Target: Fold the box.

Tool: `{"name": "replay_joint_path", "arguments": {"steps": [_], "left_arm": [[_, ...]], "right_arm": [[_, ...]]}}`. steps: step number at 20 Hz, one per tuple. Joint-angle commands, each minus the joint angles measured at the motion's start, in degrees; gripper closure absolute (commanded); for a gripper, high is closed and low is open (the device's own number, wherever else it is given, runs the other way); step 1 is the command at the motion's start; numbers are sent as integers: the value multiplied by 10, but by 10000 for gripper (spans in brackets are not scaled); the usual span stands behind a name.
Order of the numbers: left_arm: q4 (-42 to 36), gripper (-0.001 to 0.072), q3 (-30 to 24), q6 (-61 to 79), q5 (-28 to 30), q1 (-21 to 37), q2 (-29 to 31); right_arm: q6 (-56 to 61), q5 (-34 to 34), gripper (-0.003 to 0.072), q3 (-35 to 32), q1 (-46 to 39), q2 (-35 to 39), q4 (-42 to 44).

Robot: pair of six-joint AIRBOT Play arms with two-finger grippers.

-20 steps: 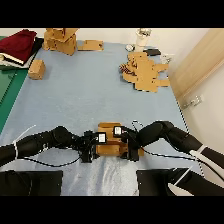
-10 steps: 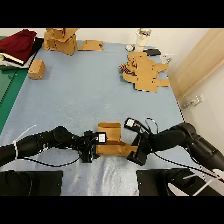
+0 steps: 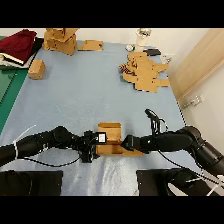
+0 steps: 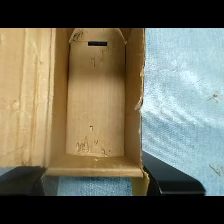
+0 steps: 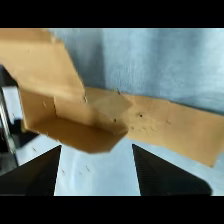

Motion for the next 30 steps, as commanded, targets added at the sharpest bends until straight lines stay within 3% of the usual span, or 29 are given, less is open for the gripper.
{"name": "replay_joint_path", "arguments": {"steps": [1,2,4,5,6,7,9,10,19,30], "left_arm": [[0,255,0,0,0,0,0],[0,255,0,0,0,0,0],[0,255,0,0,0,0,0],[0,255,0,0,0,0,0],[0,255,0,0,0,0,0],[0,256,0,0,0,0,0],[0,256,0,0,0,0,0],[0,255,0,0,0,0,0],[0,256,0,0,0,0,0],[0,255,0,0,0,0,0]], "right_arm": [[64,67,11,-1,0,-16,-22],[64,68,11,-1,0,-22,-24],[76,94,100,-1,0,-33,-2],[81,106,241,-1,0,-42,36],[68,119,470,-1,0,-50,84],[33,132,609,0,2,-60,132],[-17,145,623,14,4,-74,150],[-35,151,683,23,4,-83,149],[-198,170,684,50,3,-268,141],[-286,146,684,56,4,-252,130]]}}
